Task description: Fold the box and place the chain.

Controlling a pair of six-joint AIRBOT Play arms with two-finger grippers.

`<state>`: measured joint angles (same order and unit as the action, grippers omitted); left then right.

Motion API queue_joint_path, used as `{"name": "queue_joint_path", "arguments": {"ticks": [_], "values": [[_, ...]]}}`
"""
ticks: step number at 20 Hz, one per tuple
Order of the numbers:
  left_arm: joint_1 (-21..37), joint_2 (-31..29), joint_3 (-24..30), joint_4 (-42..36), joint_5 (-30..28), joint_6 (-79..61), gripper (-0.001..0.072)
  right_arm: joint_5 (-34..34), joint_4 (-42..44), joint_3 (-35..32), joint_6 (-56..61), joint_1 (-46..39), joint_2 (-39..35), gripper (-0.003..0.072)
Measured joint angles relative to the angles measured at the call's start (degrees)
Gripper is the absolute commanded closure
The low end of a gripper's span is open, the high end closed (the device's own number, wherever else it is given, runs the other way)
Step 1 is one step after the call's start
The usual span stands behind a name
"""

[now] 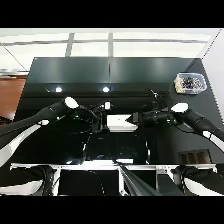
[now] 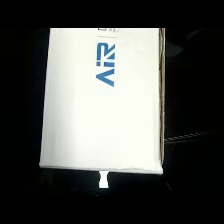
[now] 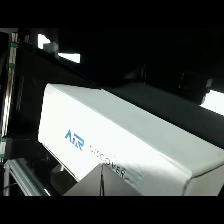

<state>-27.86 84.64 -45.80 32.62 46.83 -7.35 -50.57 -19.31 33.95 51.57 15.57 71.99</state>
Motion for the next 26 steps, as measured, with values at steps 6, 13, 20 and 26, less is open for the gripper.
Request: {"name": "queue_joint_path", "arguments": {"ticks": [6, 13, 20, 26], "values": [[0.0, 0.0, 0.0, -0.2, 0.1, 0.1, 0.0373, 0.3, -1.8, 0.5, -0.4, 0.2, 0.0, 0.0672], [0.8, -0.5, -0.1, -0.5, 0.2, 0.3, -0.0011, -9.0, -3.1, 7.6, -1.2, -6.4, -6.2, 0.0672], [4.0, -8.9, -0.1, 2.8, 2.8, 0.7, -0.0010, -18.3, -8.3, 11.1, 1.5, -22.2, -18.2, 0.0672], [-2.0, -8.8, -5.1, -1.4, 3.4, 3.6, 0.0010, -19.2, -12.7, 11.4, 4.0, -26.9, -20.9, 0.0672]]}}
